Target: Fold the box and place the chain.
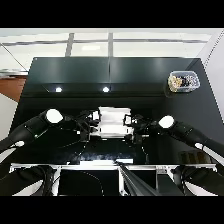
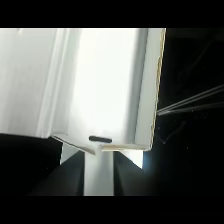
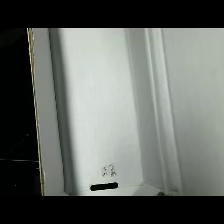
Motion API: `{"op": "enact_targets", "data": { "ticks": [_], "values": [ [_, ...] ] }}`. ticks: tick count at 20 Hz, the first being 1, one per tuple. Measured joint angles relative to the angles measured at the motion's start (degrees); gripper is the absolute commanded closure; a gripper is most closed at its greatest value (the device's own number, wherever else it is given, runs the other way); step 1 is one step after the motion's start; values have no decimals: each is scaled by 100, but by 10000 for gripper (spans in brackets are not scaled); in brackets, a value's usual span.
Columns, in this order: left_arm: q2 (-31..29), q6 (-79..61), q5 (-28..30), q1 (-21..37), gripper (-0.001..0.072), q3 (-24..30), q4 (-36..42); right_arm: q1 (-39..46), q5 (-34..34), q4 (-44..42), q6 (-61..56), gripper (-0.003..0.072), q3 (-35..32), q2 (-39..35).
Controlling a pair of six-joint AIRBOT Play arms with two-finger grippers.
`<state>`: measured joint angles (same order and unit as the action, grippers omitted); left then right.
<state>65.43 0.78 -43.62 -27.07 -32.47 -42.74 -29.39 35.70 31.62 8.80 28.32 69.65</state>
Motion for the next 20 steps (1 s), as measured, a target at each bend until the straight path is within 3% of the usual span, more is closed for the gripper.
{"op": "enact_targets", "data": {
  "ticks": [8,17,18,20],
  "values": [
    [144,-234,144,-52,552,2,745,0,-2,-2,0,216,2,0],
    [483,-251,302,-208,551,2,909,0,0,0,4,216,2,0],
    [490,-251,304,-210,530,2,911,0,0,0,2,216,2,0],
    [501,-254,306,-216,394,2,914,0,0,0,4,216,2,0]
  ]
}}
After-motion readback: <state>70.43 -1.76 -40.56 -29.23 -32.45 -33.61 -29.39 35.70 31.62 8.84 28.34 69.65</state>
